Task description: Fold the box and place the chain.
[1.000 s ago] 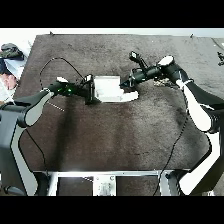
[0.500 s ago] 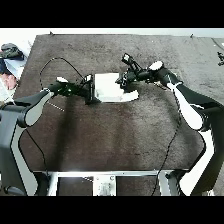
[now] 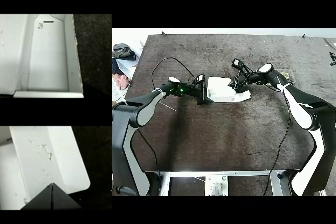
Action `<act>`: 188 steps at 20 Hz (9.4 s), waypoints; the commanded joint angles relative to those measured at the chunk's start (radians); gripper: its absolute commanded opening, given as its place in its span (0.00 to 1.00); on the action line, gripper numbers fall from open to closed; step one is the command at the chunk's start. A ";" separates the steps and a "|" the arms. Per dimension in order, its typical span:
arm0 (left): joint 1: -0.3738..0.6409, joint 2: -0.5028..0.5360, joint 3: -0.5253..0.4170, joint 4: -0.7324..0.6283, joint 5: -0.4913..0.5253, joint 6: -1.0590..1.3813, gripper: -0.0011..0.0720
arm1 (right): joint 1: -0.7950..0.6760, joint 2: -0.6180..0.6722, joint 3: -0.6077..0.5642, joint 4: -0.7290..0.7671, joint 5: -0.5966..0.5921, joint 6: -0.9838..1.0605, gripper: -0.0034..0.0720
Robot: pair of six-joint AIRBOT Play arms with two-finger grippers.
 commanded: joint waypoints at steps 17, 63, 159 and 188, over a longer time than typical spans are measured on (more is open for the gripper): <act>0.001 -0.001 0.001 0.002 0.000 0.001 0.67 | -0.024 0.079 -0.001 -0.317 0.266 0.093 0.88; 0.001 -0.001 0.001 -0.005 0.000 0.001 0.67 | 0.075 0.041 -0.001 -0.242 0.161 0.012 0.95; 0.001 -0.001 0.001 -0.005 0.000 0.001 0.67 | 0.311 -0.083 0.253 -0.963 0.304 1.871 0.68; 0.001 -0.001 0.000 -0.005 0.000 0.001 0.67 | 0.291 -0.111 0.298 -0.923 0.354 1.896 0.32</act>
